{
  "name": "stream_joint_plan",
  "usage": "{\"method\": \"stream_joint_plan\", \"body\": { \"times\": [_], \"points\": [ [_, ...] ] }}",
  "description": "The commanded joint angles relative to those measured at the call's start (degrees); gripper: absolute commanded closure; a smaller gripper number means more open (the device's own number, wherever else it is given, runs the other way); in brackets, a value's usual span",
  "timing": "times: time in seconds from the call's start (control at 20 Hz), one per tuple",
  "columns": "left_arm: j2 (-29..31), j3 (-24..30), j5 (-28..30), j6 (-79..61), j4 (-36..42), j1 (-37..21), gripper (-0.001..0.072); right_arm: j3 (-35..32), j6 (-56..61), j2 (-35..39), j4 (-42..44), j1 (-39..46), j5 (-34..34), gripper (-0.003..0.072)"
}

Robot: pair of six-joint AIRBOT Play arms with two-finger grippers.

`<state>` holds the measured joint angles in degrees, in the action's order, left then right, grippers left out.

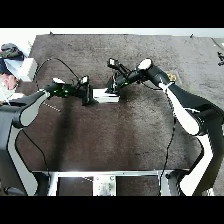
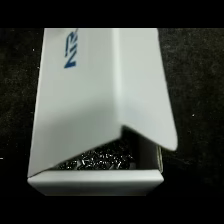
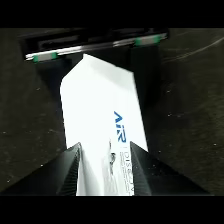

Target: Fold the box and place the chain.

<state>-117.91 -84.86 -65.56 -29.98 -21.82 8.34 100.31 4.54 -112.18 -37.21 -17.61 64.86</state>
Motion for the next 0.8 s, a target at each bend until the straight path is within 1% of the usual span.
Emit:
{"method": "stream_joint_plan", "body": {
  "times": [0.0,0.1,0.25,0.75],
  "points": [
    [-0.02,0.00,0.00,-0.04,-0.04,0.02,0.0384,-0.02,-0.46,0.26,-0.55,-0.07,-1.51,0.0343],
    [-0.02,0.00,0.00,-0.04,-0.04,0.02,0.0384,-0.02,-0.46,0.24,-1.18,-0.07,-0.44,0.0471],
    [-0.02,0.00,0.00,-0.04,-0.04,0.02,0.0384,-0.02,-0.42,0.24,-1.81,-0.07,0.72,0.0473],
    [-0.02,0.00,0.00,-0.04,-0.04,0.02,0.0384,-0.02,-0.42,0.13,-3.56,-0.07,0.68,0.0474]
  ]
}}
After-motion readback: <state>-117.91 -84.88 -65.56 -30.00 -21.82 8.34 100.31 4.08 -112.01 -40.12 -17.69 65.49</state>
